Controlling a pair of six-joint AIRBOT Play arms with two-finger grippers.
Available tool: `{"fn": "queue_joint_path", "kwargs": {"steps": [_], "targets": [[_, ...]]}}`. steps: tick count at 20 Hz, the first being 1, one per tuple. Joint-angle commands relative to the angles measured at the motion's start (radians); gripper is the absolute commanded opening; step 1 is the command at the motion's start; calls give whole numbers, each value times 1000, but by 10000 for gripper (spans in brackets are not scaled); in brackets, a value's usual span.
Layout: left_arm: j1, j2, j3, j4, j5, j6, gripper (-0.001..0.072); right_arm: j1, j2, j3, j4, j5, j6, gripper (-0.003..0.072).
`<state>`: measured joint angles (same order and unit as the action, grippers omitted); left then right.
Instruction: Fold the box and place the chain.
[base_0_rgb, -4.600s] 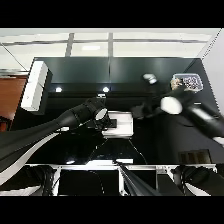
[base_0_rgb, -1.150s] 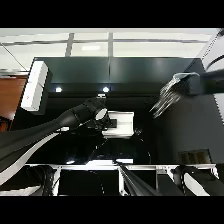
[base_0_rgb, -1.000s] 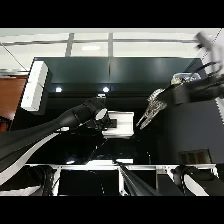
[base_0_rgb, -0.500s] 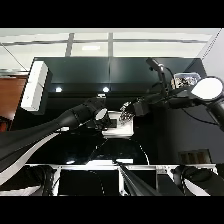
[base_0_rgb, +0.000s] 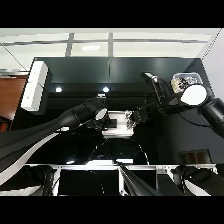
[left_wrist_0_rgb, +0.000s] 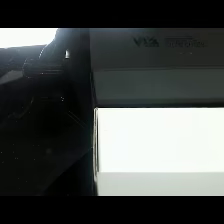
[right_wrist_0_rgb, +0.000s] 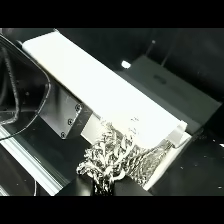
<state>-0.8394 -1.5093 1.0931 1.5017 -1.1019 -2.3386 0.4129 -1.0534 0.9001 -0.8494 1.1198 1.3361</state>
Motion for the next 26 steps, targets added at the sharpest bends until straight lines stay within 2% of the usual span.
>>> {"fn": "queue_joint_path", "kwargs": {"steps": [1, 6, 15, 18, 21, 24, 26], "targets": [[0, 0, 0, 0, 0, 0, 27, 27, -10, -50, 42, -60, 11, 18], [0, 0, 0, 0, 0, 0, 27, 32, -14, -54, 20, -64, 11, 18], [0, 0, 0, 0, -1, 0, 27, -150, 60, -32, 3, 100, -2, 17], [0, 0, 0, 0, -3, 0, 27, -153, 62, -39, 10, 174, -2, 18], [0, 0, 0, 0, -3, 0, 27, -83, 60, -72, 23, 93, -1, 18], [0, 0, 0, 0, -3, 0, 27, -24, 34, -80, 127, -29, -11, 17], [0, 0, 0, 0, -3, 0, 27, -5, 16, -80, 142, -72, -13, 17]]}}
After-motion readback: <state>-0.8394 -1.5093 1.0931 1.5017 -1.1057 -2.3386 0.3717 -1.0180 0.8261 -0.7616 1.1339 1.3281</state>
